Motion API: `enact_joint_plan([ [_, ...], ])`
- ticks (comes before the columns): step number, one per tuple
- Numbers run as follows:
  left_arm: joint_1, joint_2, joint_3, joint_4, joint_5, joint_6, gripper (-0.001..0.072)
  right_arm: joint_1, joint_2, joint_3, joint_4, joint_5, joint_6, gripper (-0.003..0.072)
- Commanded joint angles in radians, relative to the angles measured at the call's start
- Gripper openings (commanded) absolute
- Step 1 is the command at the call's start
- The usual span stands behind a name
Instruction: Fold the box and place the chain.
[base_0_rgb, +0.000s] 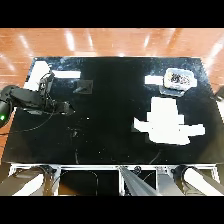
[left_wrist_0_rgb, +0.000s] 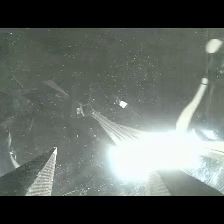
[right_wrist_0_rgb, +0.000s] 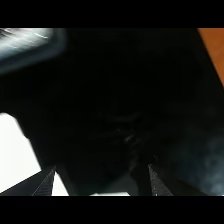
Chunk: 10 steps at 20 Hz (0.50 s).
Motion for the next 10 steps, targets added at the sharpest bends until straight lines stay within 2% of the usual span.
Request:
enact_joint_plan([
  [1,-0.004,-0.003,0.000,-0.005,-0.017,0.002,0.0604,-0.330,-0.116,-0.005,0.469,0.148,-0.325,0.0719],
  [3,-0.003,-0.003,0.000,-0.018,-0.019,0.002,0.0604,-0.456,-0.263,-0.005,0.731,0.301,-0.368,0.0719],
  [4,-0.003,-0.003,0.000,-0.018,-0.021,0.002,0.0605,-0.487,-0.327,-0.005,0.764,0.377,-0.379,0.0719],
  [6,-0.003,-0.003,0.000,-0.017,-0.028,0.002,0.0604,-0.508,-0.435,-0.005,0.629,0.467,-0.392,0.0719],
  [8,-0.003,-0.003,0.000,-0.018,-0.039,0.002,0.0605,-0.494,-0.510,-0.005,0.469,0.467,-0.393,0.0719],
  [10,-0.003,-0.003,0.000,-0.024,-0.061,0.000,0.0605,-0.483,-0.557,0.005,0.454,0.439,-0.399,0.0719],
])
